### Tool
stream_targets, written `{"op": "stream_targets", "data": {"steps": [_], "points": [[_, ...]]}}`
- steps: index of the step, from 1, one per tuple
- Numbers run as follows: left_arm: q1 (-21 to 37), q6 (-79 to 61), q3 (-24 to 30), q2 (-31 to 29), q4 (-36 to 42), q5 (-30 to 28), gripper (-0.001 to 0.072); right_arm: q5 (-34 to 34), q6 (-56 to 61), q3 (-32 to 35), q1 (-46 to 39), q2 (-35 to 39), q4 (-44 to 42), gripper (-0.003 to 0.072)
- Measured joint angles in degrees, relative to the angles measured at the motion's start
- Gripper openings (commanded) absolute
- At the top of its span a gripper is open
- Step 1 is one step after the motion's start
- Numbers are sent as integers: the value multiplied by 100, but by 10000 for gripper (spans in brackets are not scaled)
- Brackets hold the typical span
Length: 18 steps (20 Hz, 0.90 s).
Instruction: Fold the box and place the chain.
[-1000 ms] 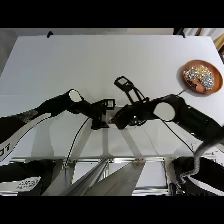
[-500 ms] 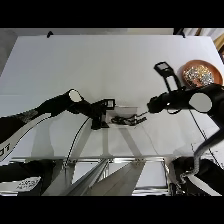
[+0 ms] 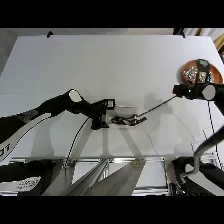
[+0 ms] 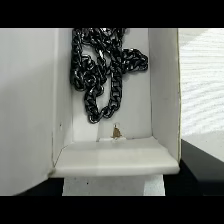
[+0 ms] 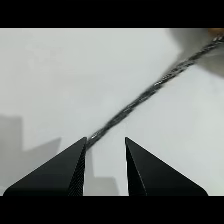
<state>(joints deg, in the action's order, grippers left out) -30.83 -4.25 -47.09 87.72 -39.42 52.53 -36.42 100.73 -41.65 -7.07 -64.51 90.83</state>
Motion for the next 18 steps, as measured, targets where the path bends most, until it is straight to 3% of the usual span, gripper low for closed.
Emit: {"op": "stream_targets", "data": {"steps": [5, 13, 18], "points": [[0, 0, 0, 0, -2, 0, 312, 831, 111, 17, -739, -566, 22, 277], [0, 0, 0, 0, -2, 0, 312, 1825, 146, 17, -935, -1233, -138, 275], [0, 0, 0, 0, 0, 0, 312, 2166, 146, 17, -946, -1502, -426, 205]]}}
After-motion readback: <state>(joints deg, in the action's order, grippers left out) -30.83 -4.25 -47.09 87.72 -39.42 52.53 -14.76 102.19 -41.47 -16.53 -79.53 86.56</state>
